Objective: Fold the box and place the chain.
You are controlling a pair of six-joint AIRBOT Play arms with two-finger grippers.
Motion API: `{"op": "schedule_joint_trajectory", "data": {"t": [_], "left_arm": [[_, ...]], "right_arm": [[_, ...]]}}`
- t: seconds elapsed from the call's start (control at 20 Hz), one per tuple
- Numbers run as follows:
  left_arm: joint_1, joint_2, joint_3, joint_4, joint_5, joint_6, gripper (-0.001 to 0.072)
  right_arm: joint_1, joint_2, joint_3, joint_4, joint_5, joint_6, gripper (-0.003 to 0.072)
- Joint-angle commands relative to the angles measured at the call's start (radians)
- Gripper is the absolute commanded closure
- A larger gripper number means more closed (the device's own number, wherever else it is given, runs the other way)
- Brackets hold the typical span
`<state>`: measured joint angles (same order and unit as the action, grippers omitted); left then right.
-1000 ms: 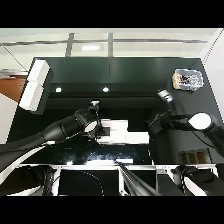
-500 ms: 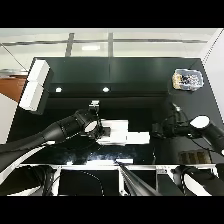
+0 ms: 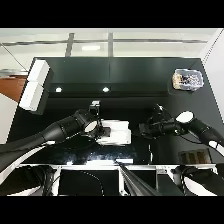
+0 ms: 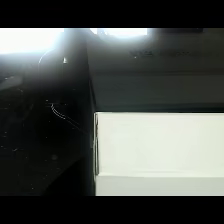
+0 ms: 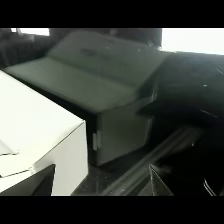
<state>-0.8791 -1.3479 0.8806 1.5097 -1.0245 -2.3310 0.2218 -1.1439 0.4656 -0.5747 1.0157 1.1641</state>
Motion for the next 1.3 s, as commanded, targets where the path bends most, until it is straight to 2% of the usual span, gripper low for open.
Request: {"op": "schedule_joint_trajectory", "data": {"t": [0.0, 0.2, 0.25, 0.3, 0.35, 0.4, 0.55, 0.8, 0.95, 1.0, 1.05, 1.25], "left_arm": [[0.001, 0.000, 0.000, 0.000, 0.000, 0.009, 0.0678], [0.000, 0.000, 0.000, -0.001, -0.006, 0.009, 0.0677], [0.000, 0.000, 0.000, -0.003, -0.006, 0.009, 0.0677], [0.000, 0.000, 0.000, -0.004, -0.005, 0.008, 0.0677], [-0.001, 0.000, 0.000, -0.003, -0.005, 0.009, 0.0677], [0.000, 0.000, 0.000, -0.003, -0.005, 0.009, 0.0677], [-0.001, 0.000, 0.000, -0.003, -0.005, 0.009, 0.0677], [-0.001, 0.000, 0.000, -0.004, -0.005, 0.009, 0.0677], [-0.001, 0.000, 0.000, -0.003, -0.005, 0.009, 0.0677], [-0.001, 0.000, 0.000, -0.003, -0.005, 0.009, 0.0677], [-0.001, 0.000, 0.000, -0.003, -0.005, 0.009, 0.0677], [-0.001, 0.000, 0.000, -0.003, -0.005, 0.009, 0.0677]], "right_arm": [[0.011, -0.005, 0.064, 0.035, 0.081, -0.024, -0.0012], [0.076, -0.005, 0.086, 0.047, 0.068, -0.009, -0.0010], [0.100, -0.005, 0.089, 0.045, 0.060, 0.000, 0.0034], [0.119, -0.005, 0.094, 0.042, 0.055, 0.006, 0.0126], [0.137, -0.005, 0.100, 0.036, 0.051, 0.016, 0.0158], [0.152, -0.005, 0.107, 0.017, 0.047, 0.044, 0.0159], [0.201, -0.005, 0.119, -0.111, -0.002, 0.174, 0.0159], [0.321, -0.005, 0.135, -0.208, -0.119, 0.313, 0.0160], [0.400, -0.005, 0.187, -0.357, -0.158, 0.473, 0.0161], [0.423, -0.005, 0.205, -0.423, -0.156, 0.545, 0.0255], [0.442, -0.006, 0.214, -0.462, -0.157, 0.620, 0.0318], [0.499, -0.006, 0.229, -0.572, -0.166, 0.754, 0.0320]]}}
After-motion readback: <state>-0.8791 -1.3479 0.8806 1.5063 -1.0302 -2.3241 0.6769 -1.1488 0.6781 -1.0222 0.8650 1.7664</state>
